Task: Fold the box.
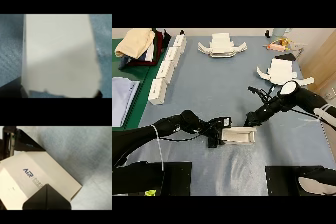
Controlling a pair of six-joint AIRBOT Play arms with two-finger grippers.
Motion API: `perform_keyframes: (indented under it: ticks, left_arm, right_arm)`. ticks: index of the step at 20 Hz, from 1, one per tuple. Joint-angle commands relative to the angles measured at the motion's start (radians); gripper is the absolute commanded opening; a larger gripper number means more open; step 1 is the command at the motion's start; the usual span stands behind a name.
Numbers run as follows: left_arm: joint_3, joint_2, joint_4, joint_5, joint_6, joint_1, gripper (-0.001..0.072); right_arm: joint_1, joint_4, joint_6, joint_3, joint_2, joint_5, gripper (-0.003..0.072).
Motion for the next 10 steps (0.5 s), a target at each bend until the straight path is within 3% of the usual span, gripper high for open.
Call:
perform_keyframes:
  ticks: [1,10]
  left_arm:
    - [0.000,0.000,0.000,0.001,0.000,-0.001,0.0412]
    - [0.000,0.000,0.000,0.000,0.000,-0.001,0.0411]
  right_arm:
    - [0.097,-0.077,-0.074,-0.093,0.149,-0.179,0.0005]
    - [0.289,-0.110,-0.235,-0.319,0.429,-0.554,0.0005]
